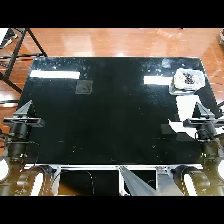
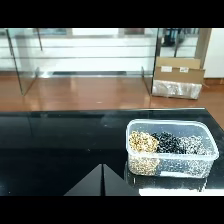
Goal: Fold the box and place the chain.
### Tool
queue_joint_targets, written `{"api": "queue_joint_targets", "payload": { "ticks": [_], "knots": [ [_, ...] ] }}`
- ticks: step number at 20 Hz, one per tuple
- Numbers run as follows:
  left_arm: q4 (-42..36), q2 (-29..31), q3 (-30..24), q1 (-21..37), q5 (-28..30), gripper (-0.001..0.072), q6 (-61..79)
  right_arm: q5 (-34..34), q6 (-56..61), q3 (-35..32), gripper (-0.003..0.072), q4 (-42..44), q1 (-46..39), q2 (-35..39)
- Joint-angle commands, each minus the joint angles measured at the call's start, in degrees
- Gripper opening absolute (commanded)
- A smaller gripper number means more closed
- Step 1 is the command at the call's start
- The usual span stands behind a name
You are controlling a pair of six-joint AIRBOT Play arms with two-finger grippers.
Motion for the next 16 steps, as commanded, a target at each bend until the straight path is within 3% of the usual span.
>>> {"api": "queue_joint_targets", "payload": {
  "ticks": [1, 4, 7, 9, 12, 14, 16],
  "knots": [
    [0.00, 0.00, 0.00, 0.04, 0.02, 0.0023, -0.02, -0.07, 0.11, 0.02, 0.0015, 0.20, 0.07, -0.02],
    [-0.22, 0.00, 0.28, 0.04, -1.92, 0.0022, -4.11, 0.52, 0.17, 0.31, 0.0016, 0.39, 0.07, -0.02],
    [1.60, -0.48, 2.01, 0.04, -9.68, 0.0022, -5.40, -1.49, 0.17, 1.03, 0.0017, 2.34, 0.07, -0.02],
    [4.22, -4.13, 5.25, 0.04, -12.07, 0.0022, -5.46, -4.83, 0.15, 3.41, 0.0017, 2.32, 0.07, -0.04],
    [5.55, -18.18, 14.62, 0.04, -13.75, 0.0022, -5.46, -8.92, 0.00, 7.23, 0.0018, 2.16, 0.07, -1.05],
    [10.67, -31.98, 24.37, 0.04, -20.70, 0.0023, -7.48, -10.12, 0.00, 10.75, 0.0017, 6.58, 0.04, -6.19],
    [20.59, -46.45, 36.20, 0.09, -28.81, 0.0022, -20.24, -10.12, -0.11, 15.89, 0.0018, 10.03, 0.07, -15.52]
  ]
}}
